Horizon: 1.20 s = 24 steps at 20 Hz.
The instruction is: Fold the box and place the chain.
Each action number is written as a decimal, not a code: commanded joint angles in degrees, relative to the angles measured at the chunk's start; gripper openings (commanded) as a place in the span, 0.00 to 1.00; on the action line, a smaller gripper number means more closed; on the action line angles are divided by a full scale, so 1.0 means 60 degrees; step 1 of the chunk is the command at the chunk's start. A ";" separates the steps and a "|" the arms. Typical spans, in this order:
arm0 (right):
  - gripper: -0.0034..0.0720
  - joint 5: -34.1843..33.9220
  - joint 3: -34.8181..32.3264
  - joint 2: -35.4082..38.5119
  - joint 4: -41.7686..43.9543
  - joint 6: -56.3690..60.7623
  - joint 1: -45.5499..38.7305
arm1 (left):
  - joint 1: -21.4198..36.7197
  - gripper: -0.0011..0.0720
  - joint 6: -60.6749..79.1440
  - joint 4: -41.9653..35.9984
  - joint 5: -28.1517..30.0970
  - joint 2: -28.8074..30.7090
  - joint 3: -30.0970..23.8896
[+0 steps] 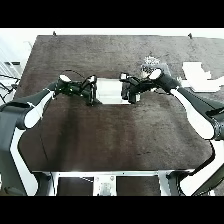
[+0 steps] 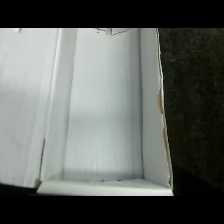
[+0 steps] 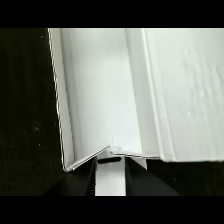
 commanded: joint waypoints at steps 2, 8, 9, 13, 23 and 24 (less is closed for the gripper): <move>0.28 -0.0113 -0.0004 -0.0044 0.0335 -0.0011 0.0200 | -0.0004 0.50 -0.0004 0.0000 0.0004 -0.0004 -0.0004; 0.30 -0.0364 0.0000 -0.0237 0.0557 -0.0011 0.0284 | -0.0004 0.50 -0.0004 0.0000 0.0004 -0.0004 -0.0004; 0.30 -0.0448 -0.0004 -0.0240 0.0554 -0.0011 0.0280 | -0.0004 0.50 -0.0004 0.0000 0.0004 -0.0004 -0.0004; 0.72 -0.0692 0.0000 -0.0240 0.0688 -0.0011 0.0277 | -0.0004 0.50 -0.0004 0.0000 0.0004 -0.0004 -0.0004; 0.78 -0.0554 0.0000 -0.0226 0.0648 0.0040 -0.0011 | -0.0004 0.50 -0.0004 0.0000 0.0004 -0.0004 -0.0004; 0.45 -0.0357 0.0004 -0.0193 0.0437 0.0109 -0.0055 | -0.0004 0.50 -0.0004 0.0000 0.0004 -0.0004 -0.0004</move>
